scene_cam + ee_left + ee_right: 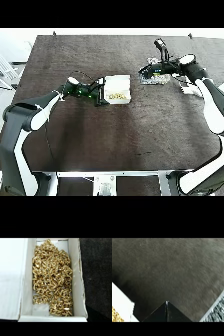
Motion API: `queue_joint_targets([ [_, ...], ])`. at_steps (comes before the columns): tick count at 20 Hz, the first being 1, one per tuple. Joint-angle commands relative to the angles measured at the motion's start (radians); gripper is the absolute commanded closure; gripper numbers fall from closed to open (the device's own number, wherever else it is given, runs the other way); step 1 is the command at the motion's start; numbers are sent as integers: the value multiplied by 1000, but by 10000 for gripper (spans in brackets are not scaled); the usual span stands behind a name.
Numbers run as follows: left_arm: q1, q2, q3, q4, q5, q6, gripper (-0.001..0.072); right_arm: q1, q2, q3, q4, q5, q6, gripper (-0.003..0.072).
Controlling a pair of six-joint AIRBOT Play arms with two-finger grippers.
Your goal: Fold the box and place the chain.
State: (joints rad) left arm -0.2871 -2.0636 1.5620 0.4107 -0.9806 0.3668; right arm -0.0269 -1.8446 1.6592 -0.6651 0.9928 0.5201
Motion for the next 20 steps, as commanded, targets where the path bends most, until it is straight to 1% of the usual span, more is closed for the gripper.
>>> queue_joint_targets([
  [1, 1, 0, 0, 0, 0, 0, 90, 27, -74, 73, 48, 81, -62, 677],
  [5, 1, 0, 0, 0, 1, 0, 90, 77, -84, 73, 48, 84, -88, 677],
  [11, 1, 0, 0, 0, 0, 0, 90, 100, -83, 92, 14, 256, -110, 674],
  [12, 1, 0, 0, 0, 1, 0, 90, 101, -81, 95, 10, 283, -111, 625],
  [13, 1, 0, 0, 0, 1, 0, 90, 103, -80, 101, 8, 307, -111, 596],
  [14, 1, 0, 0, 0, 1, 0, 90, 103, -80, 109, 8, 328, -111, 593],
  [15, 1, 0, 0, 0, 1, 0, 90, 107, -80, 123, 10, 353, -111, 572],
  [16, 1, 0, 0, 0, 0, 0, 90, 114, -80, 138, 10, 380, -112, 523],
  [18, 1, 0, 0, 0, 1, 0, 90, 134, -80, 159, 8, 423, -124, 484],
  [20, 1, 0, 0, 0, 1, 0, 90, 155, -80, 163, 3, 432, -141, 484],
])
